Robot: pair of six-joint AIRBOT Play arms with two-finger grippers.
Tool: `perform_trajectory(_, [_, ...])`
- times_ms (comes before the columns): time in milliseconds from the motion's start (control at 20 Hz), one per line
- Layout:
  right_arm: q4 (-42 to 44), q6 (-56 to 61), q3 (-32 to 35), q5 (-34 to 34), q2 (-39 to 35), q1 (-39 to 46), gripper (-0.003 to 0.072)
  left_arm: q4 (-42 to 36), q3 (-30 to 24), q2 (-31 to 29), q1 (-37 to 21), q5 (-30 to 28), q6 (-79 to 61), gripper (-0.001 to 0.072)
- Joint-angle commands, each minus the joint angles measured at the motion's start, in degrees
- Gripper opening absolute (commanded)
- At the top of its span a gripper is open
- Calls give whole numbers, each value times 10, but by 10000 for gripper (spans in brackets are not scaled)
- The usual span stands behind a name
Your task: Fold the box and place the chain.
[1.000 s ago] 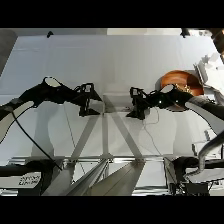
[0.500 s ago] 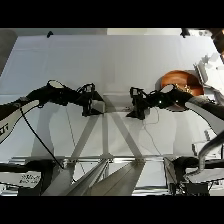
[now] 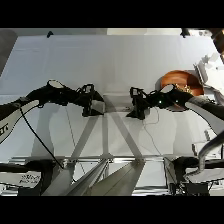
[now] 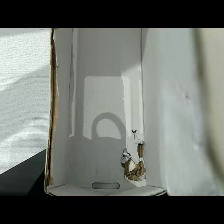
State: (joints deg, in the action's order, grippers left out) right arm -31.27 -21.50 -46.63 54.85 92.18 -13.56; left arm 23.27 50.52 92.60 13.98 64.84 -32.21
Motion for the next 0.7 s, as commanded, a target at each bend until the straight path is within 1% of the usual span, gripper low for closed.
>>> perform_trajectory(0, [0,0,0,0,0,0,403,3,0,-7,-2,7,-1,699])
perform_trajectory(150, [0,0,0,0,0,0,403,10,0,-6,-2,4,6,698])
perform_trajectory(300, [0,0,0,0,0,0,403,-3,0,1,-1,-5,6,698])
perform_trajectory(500, [0,0,0,0,0,0,403,-8,0,12,6,-34,7,697])
perform_trajectory(650, [0,0,0,0,0,0,403,-12,0,12,12,-44,7,697])
